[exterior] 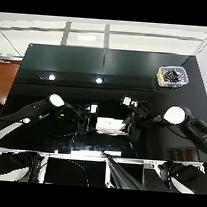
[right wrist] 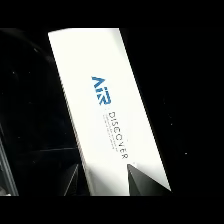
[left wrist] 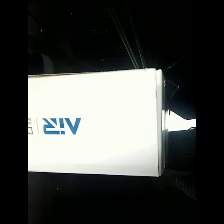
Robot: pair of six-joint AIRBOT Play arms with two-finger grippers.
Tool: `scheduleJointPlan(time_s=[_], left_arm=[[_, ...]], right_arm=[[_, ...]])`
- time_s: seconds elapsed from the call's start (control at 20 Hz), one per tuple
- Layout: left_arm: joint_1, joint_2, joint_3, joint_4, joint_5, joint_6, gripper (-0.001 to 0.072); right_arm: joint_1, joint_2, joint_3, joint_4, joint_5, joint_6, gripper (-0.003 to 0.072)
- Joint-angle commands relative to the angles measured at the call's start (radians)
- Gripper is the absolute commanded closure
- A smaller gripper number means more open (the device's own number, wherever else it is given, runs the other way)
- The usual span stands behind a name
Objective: Fold the box and place the chain.
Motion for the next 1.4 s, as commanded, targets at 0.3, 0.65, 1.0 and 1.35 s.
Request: scheduleJointPlan(time_s=[0.3, 0.65, 1.0, 1.35], left_arm=[[0.0, -0.001, 0.0, 0.0, 0.001, 0.001, 0.0377], [0.0, -0.001, 0.0, 0.0, 0.001, 0.001, 0.0376], [0.0, -0.001, 0.0, 0.0, 0.001, 0.001, 0.0332], [0.004, 0.01, 0.0, 0.009, -0.014, -0.052, 0.0333]], right_arm=[[-0.046, 0.025, 0.008, 0.13, -0.003, 0.615, 0.0672], [-0.046, -0.135, -0.077, 0.26, -0.057, 0.679, 0.0672], [-0.046, -0.194, -0.087, 0.241, -0.075, 0.649, 0.0672], [-0.087, -0.141, -0.001, 0.22, 0.147, 0.564, 0.0672]])
